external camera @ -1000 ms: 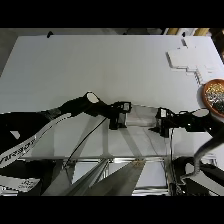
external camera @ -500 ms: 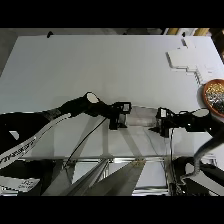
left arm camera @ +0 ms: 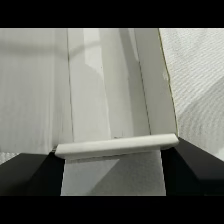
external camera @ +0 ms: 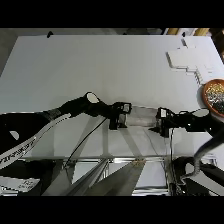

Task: Fold the box and place the chain.

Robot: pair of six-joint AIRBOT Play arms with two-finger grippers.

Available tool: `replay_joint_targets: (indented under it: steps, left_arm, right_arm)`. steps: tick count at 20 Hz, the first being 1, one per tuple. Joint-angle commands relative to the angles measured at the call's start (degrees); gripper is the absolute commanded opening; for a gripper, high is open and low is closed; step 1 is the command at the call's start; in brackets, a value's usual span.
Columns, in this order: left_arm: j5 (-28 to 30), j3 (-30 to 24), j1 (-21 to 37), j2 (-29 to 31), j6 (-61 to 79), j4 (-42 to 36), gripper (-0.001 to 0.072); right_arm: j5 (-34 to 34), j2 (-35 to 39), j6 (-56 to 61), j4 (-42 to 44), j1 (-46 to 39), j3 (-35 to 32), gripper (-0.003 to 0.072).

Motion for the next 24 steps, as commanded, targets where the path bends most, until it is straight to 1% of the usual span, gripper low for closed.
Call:
replay_joint_targets:
  steps: [1, 12, 17, 24]
  left_arm:
    - [0.0, 0.0, 0.0, 0.0, 0.0, 0.4, 0.0208]
    - [0.0, 0.0, 0.0, 0.0, 0.0, 0.4, 0.0208]
    - [0.0, 0.0, 0.0, 0.0, 0.0, 0.4, 0.0208]
    - [0.0, 0.0, 0.0, 0.0, 0.0, 0.4, 0.0208]
  right_arm:
    - [0.0, 0.0, 0.0, 0.0, 0.0, 0.0, 0.0459]
    - [-0.1, 0.0, 0.0, 0.0, 0.0, 0.0, 0.0459]
    - [-3.8, 0.0, 0.0, 0.0, 0.0, 0.0, 0.0459]
    - [-3.9, 0.0, 0.0, 0.0, 0.0, 0.0, 0.0459]
